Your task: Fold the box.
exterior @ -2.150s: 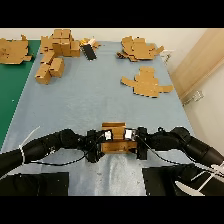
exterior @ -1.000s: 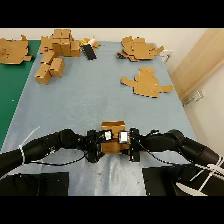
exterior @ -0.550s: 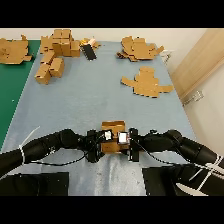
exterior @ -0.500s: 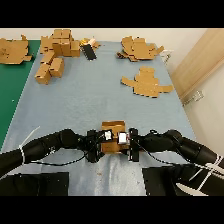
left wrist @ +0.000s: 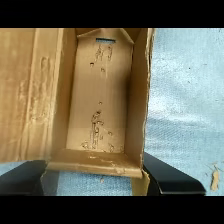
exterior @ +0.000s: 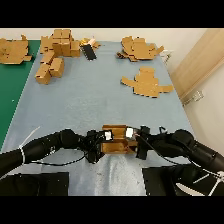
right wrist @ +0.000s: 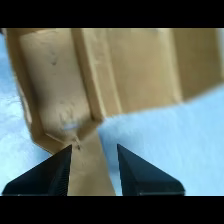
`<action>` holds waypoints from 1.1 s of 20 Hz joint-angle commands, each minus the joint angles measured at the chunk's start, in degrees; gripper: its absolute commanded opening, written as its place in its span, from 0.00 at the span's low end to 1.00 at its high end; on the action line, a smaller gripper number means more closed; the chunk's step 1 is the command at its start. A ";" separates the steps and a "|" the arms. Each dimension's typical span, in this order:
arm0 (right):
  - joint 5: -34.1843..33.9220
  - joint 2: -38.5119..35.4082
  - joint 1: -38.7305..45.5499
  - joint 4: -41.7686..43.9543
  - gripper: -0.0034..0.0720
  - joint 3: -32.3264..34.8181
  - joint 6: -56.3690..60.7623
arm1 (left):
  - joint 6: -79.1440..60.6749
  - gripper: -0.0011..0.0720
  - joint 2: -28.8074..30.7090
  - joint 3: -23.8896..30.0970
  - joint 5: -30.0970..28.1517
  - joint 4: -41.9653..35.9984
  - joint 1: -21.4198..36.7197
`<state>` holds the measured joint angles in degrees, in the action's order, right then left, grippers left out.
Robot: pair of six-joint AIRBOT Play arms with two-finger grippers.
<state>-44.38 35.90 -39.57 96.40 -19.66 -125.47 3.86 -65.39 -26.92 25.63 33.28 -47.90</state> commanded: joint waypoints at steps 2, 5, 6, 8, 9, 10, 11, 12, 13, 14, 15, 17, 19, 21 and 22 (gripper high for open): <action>-10.82 -8.79 0.02 -12.00 0.63 -0.02 23.28 | 0.02 0.74 0.02 -0.04 -0.04 -0.07 0.04; -16.09 -15.45 0.02 -13.55 0.46 -0.02 33.27 | 0.02 0.74 0.02 -0.04 -0.04 -0.07 0.04; -17.64 -17.49 0.02 -13.90 0.33 -0.02 35.80 | 0.02 0.74 0.00 -0.04 -0.04 -0.04 0.04; -18.69 -20.39 0.33 -15.91 0.07 -0.13 43.91 | 0.02 0.74 0.02 -0.02 -0.04 -0.07 0.04; -19.63 -21.03 1.01 -17.64 0.05 -0.42 50.73 | 0.02 0.74 0.02 -0.04 -0.04 -0.04 0.04; -22.03 -21.11 2.40 -20.04 0.05 -0.79 59.98 | 0.02 0.74 0.02 -0.04 -0.04 -0.07 0.04; -25.09 -20.85 4.17 -22.10 0.05 -0.98 68.02 | 0.02 0.74 0.00 -0.04 -0.04 -0.04 0.04; -26.51 -20.48 6.38 -22.45 0.05 -1.09 71.73 | 0.02 0.74 0.00 -0.04 -0.04 -0.07 0.04; -26.38 -20.02 8.59 -21.16 0.05 -1.38 71.69 | 0.02 0.74 0.02 -0.04 -0.04 -0.07 0.04; -26.03 -19.15 10.97 -18.67 0.05 -1.81 71.63 | 0.02 0.74 0.02 -0.02 -0.04 -0.07 0.04; -25.94 -18.18 13.38 -14.19 0.05 -1.81 71.43 | 0.02 0.74 0.02 -0.04 -0.02 -0.07 0.04; -25.64 -15.32 17.46 -5.92 0.05 -1.57 69.72 | 0.02 0.74 0.00 -0.04 -0.04 -0.07 0.04; -24.22 -11.43 20.04 -1.38 0.05 -1.55 66.93 | 0.02 0.74 0.02 -0.04 -0.04 -0.04 0.04; -22.47 -6.78 20.68 1.90 0.05 -1.29 64.70 | 0.02 0.74 0.02 -0.04 -0.02 -0.04 0.04; -21.11 -4.15 20.68 4.15 0.05 -0.94 63.41 | 0.02 0.74 0.02 -0.04 -0.02 -0.07 0.04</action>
